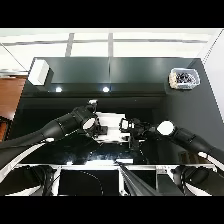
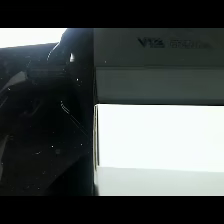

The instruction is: Fold the box and place the chain.

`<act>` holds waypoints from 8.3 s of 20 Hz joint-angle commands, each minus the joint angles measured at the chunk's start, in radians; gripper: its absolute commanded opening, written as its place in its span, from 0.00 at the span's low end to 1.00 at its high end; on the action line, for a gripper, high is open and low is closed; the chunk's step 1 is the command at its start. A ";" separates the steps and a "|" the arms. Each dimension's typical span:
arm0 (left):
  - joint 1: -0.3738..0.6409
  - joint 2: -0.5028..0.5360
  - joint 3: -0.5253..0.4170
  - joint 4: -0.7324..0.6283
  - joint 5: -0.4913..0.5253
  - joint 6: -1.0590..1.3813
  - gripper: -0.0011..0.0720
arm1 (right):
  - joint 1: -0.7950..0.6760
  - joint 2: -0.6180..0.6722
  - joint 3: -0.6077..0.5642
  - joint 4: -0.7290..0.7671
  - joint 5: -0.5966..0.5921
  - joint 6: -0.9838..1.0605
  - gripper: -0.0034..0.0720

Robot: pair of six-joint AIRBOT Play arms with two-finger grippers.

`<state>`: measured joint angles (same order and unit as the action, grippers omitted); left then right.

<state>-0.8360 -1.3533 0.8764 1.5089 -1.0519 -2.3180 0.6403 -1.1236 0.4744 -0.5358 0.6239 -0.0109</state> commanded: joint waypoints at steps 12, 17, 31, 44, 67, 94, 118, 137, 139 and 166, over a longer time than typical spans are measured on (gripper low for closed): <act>0.000 0.000 0.001 -0.003 0.004 -0.001 0.05 | 0.014 -0.009 0.001 0.010 -0.032 0.000 0.52; 0.000 0.000 0.001 -0.003 0.003 -0.001 0.05 | 0.014 -0.009 0.001 0.004 -0.058 0.001 0.53; 0.000 0.000 0.001 -0.003 0.002 -0.001 0.05 | -0.380 0.264 0.001 -0.168 0.274 0.612 0.09; 0.000 0.000 0.001 -0.003 -0.001 -0.001 0.05 | -0.580 -0.045 -0.067 -0.143 0.417 1.243 0.09; 0.000 0.000 0.001 -0.003 -0.006 -0.001 0.05 | -0.146 -0.134 0.217 -0.151 0.401 1.402 0.82; 0.000 0.000 0.001 -0.003 -0.007 -0.001 0.05 | 0.189 -0.222 0.498 -0.909 0.475 2.383 0.48; 0.000 0.000 0.001 -0.003 -0.004 0.000 0.05 | 0.235 -0.344 0.566 -0.968 0.517 2.454 0.31; 0.000 0.000 0.001 -0.003 -0.006 -0.001 0.05 | 0.268 -0.291 0.574 -1.046 0.535 2.480 0.69; 0.000 0.000 0.001 -0.007 -0.008 -0.001 0.05 | 0.268 -0.248 0.574 -1.070 0.556 2.463 0.69; 0.002 0.000 0.001 -0.010 -0.003 -0.001 0.05 | -0.590 0.035 0.571 -1.379 0.261 2.052 0.99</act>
<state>-0.8352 -1.3533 0.8764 1.5002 -1.0592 -2.3192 0.1024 -1.0130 1.0416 -1.9099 0.9909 2.0521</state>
